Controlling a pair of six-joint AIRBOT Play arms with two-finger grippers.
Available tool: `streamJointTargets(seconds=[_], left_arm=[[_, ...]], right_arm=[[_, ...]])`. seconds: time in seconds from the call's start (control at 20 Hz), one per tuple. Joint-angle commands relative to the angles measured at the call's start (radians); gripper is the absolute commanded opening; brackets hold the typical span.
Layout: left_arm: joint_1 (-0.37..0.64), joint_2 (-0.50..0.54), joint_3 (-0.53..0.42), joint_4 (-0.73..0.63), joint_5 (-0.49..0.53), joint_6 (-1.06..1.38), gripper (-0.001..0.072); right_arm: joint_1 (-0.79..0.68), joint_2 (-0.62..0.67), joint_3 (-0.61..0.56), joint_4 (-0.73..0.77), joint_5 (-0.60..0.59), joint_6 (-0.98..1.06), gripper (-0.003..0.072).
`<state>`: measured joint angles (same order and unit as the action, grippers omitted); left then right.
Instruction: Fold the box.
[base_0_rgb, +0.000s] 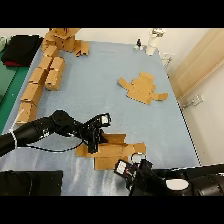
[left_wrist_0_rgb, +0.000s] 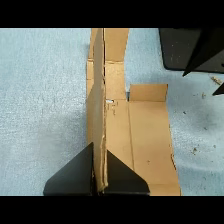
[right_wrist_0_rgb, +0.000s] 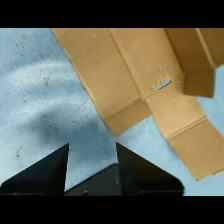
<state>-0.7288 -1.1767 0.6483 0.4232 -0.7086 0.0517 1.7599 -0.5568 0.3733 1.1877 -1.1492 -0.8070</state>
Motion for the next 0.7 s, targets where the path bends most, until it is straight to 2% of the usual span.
streamJointTargets(seconds=[0.0, 0.15, 0.4, 0.65], left_arm=[[-0.001, 0.000, 0.001, 0.000, 0.000, 0.000, 0.0013], [-0.001, 0.000, 0.001, 0.000, 0.001, 0.000, 0.0013], [-0.001, 0.000, 0.001, 0.000, 0.000, 0.000, 0.0013], [-0.001, 0.000, 0.001, 0.000, 0.000, 0.000, 0.0013]], right_arm=[[0.057, -0.037, -0.032, -0.114, 0.033, 0.011, 0.0444], [0.057, -0.087, -0.032, -0.166, 0.096, 0.010, 0.0444], [0.057, -0.220, -0.032, -0.189, 0.136, 0.010, 0.0444], [0.052, -0.278, -0.031, -0.242, 0.143, 0.014, 0.0443]])
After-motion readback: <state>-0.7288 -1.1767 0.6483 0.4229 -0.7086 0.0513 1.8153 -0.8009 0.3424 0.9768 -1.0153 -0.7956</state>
